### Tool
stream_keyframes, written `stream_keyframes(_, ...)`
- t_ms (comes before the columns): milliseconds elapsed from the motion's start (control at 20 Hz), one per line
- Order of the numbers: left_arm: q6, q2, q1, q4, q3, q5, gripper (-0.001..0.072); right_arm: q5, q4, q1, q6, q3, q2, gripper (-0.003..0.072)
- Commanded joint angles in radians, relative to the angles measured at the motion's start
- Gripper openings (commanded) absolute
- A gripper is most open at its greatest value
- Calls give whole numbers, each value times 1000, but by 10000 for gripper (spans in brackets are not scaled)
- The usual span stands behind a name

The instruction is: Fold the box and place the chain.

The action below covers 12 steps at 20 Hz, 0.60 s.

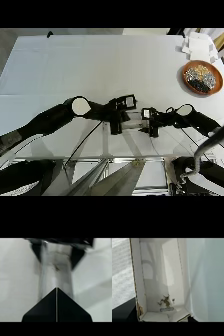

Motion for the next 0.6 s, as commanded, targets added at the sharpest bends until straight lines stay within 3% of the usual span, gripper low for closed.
stream_keyframes(0, -89, -51, -11, -84, 1, 274, 1, 0, 0, -1, 0, 1, 1, 400)
stream_keyframes(100, -155, -73, -4, -84, 1, 323, 1, 0, 0, -1, 0, 1, 1, 400)
stream_keyframes(550, -245, -180, 8, -84, 1, 322, 0, 0, 0, -1, 0, 1, 1, 400)
